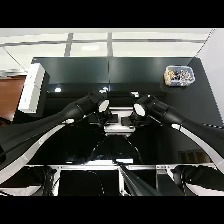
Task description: Fold the box and place the chain.
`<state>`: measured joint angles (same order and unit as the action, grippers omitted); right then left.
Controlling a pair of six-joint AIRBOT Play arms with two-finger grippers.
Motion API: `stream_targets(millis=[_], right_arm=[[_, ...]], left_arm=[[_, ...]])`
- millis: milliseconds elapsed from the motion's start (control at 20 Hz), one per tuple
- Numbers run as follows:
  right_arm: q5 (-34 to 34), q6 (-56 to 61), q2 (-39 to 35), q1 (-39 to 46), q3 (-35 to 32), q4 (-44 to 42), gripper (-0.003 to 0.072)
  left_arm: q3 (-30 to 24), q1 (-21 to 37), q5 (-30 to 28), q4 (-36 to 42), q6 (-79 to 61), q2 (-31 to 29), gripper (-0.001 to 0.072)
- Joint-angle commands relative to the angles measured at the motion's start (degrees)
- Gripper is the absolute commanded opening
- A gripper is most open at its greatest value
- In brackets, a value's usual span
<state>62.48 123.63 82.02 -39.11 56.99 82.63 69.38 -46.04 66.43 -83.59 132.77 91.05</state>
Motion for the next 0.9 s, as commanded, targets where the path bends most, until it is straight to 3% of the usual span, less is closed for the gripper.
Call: stream_targets(millis=[0,250,450,550,700,800,850], right_arm=[[0.28,1.92,0.02,0.02,0.26,0.22,0.0323],[4.59,-4.37,-2.99,0.72,4.39,1.25,0.0325],[12.02,-10.34,-10.14,3.52,10.27,4.68,0.0324],[11.74,-16.87,-14.71,5.27,11.13,8.33,0.0323],[3.65,-21.44,-16.72,8.61,10.93,34.97,0.0322],[-7.54,-21.14,-15.74,15.47,9.97,38.38,0.0325],[-13.62,-19.3,-14.6,20.35,9.51,36.7,0.0525]], left_arm=[[0.0,0.02,0.09,0.11,0.11,-0.02,0.0026],[0.0,0.04,0.11,0.09,0.11,-0.02,0.0026],[0.0,0.04,0.11,0.11,0.11,-0.02,0.0026],[0.0,0.04,0.09,0.07,0.11,-0.02,0.0026],[0.0,0.15,0.17,0.09,0.11,-0.02,0.0026],[0.0,0.15,0.13,0.09,0.11,-0.02,0.0026],[0.0,0.15,0.15,0.09,0.11,-0.02,0.0026]])
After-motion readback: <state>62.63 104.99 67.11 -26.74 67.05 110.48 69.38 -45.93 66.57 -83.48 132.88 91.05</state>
